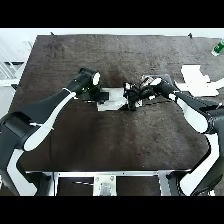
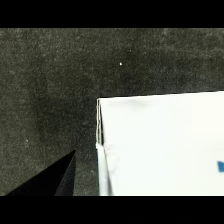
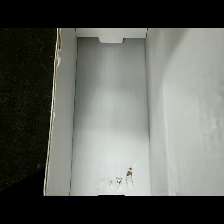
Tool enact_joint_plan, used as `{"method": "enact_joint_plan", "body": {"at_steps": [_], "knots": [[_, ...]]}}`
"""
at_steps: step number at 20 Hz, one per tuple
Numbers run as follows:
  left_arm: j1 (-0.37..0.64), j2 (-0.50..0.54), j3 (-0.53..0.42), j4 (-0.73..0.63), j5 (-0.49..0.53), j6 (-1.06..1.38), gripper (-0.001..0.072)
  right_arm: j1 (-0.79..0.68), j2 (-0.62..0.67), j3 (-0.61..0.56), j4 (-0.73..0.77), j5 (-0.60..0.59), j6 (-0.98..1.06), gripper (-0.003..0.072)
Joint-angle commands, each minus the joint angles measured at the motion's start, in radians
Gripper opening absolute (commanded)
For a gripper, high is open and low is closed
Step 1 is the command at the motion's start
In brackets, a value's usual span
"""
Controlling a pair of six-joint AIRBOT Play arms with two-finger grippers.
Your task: Fold the box and place the chain.
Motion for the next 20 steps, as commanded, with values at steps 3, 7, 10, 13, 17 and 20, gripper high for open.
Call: {"method": "enact_joint_plan", "body": {"at_steps": [3, 7, 10, 13, 17, 20], "knots": [[0.001, 0.0, 0.001, 0.038, 0.014, -0.01, 0.0344, 0.0, 0.0, 0.0, 0.0, 0.001, -0.001, 0.0574], [0.001, 0.0, 0.001, 0.035, 0.01, -0.01, 0.0284, 0.0, 0.0, 0.0, 0.0, 0.001, -0.001, 0.0573], [0.001, 0.0, 0.001, 0.03, 0.011, -0.01, 0.0245, 0.0, 0.0, 0.0, 0.0, 0.001, -0.001, 0.0573], [0.001, 0.0, 0.001, 0.03, 0.008, -0.01, 0.0227, 0.0, 0.0, 0.0, 0.0, 0.001, -0.001, 0.0573], [-0.006, -0.001, 0.001, 0.034, 0.006, -0.009, 0.0168, 0.0, 0.0, 0.0, 0.0, 0.001, -0.001, 0.0574], [-0.006, 0.0, 0.001, 0.03, 0.004, -0.005, 0.0053, 0.0, 0.0, 0.0, 0.0, 0.001, -0.001, 0.0573]]}}
